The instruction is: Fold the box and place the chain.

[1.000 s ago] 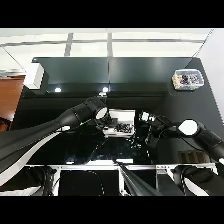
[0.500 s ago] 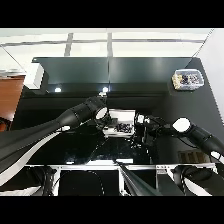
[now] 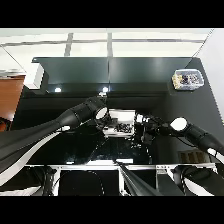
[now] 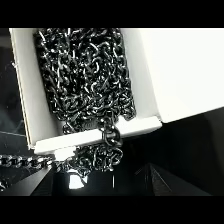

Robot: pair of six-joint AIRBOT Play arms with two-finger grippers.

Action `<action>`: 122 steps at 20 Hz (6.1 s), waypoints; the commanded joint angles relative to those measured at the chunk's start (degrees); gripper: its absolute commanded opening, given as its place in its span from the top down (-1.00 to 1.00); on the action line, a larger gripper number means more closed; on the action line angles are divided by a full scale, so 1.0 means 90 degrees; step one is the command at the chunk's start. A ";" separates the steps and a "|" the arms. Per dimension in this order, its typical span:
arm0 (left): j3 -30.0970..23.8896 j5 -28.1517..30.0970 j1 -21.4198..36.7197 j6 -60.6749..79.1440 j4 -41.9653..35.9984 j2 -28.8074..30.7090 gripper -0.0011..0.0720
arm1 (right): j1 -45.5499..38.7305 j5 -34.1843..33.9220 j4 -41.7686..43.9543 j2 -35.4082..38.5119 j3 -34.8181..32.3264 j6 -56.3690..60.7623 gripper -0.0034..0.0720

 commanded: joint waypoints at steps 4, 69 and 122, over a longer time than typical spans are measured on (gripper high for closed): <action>0.0002 -0.0002 0.0002 0.0000 0.0000 0.0005 0.89 | 0.0005 -0.0005 0.0015 -0.0034 -0.0005 -0.0017 -0.39; 0.0209 -0.0066 0.0005 -0.0525 -0.0019 0.0129 -0.69 | -0.2018 0.3859 -0.0311 0.1103 0.2545 0.6059 0.20; -0.2506 0.1396 0.2528 1.6667 -0.5999 0.0714 -0.97 | -0.2016 0.3548 -0.0568 0.1103 0.2543 0.6538 0.20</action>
